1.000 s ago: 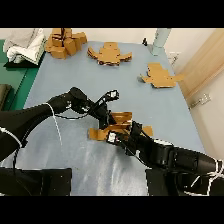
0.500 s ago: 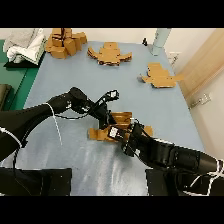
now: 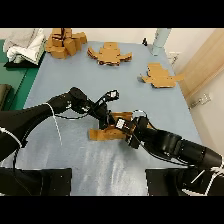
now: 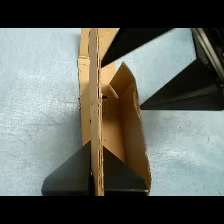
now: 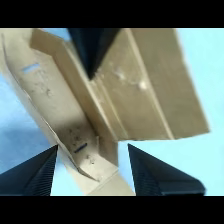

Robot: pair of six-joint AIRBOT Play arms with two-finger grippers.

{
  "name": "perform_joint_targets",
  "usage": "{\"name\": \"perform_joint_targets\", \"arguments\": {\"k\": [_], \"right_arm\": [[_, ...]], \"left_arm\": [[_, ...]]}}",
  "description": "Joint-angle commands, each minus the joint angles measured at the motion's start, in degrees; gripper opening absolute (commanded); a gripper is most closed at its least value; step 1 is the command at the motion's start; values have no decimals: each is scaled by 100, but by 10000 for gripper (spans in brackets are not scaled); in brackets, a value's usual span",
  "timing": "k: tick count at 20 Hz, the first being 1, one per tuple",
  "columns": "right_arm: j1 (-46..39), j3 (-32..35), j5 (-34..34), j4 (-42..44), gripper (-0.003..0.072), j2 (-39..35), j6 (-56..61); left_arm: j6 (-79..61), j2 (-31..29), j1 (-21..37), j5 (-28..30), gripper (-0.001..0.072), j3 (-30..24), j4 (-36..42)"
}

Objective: Fold the box.

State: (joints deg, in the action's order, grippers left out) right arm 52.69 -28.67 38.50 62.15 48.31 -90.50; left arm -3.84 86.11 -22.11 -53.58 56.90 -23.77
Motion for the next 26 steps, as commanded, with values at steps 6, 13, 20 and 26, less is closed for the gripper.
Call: {"name": "perform_joint_targets", "arguments": {"k": [6, 13, 20, 26], "right_arm": [[-1939, 28, -459, 3926, 720, -68, -4846], [-2750, -42, -160, 5888, 720, 553, -7123], [-2750, -103, 232, 6234, 719, 1429, -7414], [-2750, -103, 289, 6275, 719, 1447, -7410]], "left_arm": [[-2, 4, -2, 0, 11, 4, 0], [-2, 4, -2, 2, 11, 4, -2], [-2, 4, -2, 2, 11, 4, -2], [-2, 4, -2, 0, 11, 4, -2]]}}
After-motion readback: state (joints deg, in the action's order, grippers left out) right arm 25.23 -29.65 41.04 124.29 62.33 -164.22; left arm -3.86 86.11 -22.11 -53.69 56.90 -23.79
